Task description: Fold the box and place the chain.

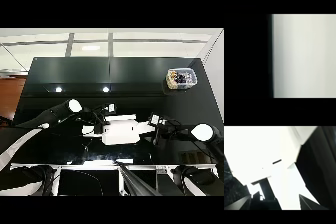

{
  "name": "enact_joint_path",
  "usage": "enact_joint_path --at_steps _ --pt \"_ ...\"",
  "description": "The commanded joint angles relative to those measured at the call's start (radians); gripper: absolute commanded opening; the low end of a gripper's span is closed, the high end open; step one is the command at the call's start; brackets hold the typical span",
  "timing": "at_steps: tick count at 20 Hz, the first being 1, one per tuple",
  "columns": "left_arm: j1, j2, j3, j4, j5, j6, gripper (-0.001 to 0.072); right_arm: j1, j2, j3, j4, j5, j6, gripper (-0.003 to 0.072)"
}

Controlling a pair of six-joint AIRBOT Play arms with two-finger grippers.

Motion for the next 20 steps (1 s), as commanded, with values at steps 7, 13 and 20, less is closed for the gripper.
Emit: enact_joint_path --at_steps 7,13,20 --pt "0.001 -0.004 -0.001 0.014 -0.006 0.003 0.003 0.131 -0.161 0.0 0.016 -0.055 -0.054 0.0709" --pt "0.001 -0.004 -0.001 0.013 -0.006 0.003 0.003 0.239 -0.196 0.0 0.071 -0.169 -0.092 0.0709" --pt "0.001 -0.004 -0.001 0.006 -0.005 0.003 0.003 0.275 -0.195 0.024 0.106 -0.287 -0.043 0.0708"
